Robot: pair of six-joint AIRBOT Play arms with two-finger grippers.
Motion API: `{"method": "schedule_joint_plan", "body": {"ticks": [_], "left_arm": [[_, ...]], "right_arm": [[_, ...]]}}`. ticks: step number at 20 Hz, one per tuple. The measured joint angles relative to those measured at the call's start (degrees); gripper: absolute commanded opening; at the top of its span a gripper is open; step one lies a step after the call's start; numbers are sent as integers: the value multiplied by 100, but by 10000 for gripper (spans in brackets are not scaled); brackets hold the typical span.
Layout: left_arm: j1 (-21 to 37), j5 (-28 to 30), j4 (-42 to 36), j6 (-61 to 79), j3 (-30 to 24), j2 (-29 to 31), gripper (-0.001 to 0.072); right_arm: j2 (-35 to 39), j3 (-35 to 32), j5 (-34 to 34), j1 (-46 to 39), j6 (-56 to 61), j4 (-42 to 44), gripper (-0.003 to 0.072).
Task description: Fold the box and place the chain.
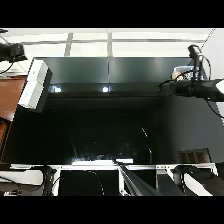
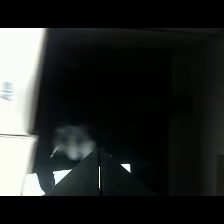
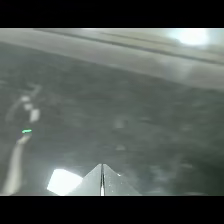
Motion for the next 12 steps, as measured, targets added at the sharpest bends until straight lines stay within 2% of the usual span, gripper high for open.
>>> {"method": "schedule_joint_plan", "body": {"ticks": [2, 5, 8, 10, 12], "left_arm": [[-546, 249, -59, 37, -935, 728, 28], [-1189, 1421, 35, 76, -3086, 2173, 28], [-1429, 2472, 79, 90, -5075, 3628, 29], [-1421, 2905, 92, 92, -5821, 4323, 30], [-1346, 3095, 107, 92, -6264, 4835, 30]], "right_arm": [[-11, -219, -424, 142, 175, -457, 11], [-11, -573, -938, 229, 350, -1010, 12], [-11, -728, -1023, 267, 424, -1287, 12], [-11, -769, -1043, 278, 439, -1381, 12], [-11, -793, -1071, 284, 452, -1432, 12]]}}
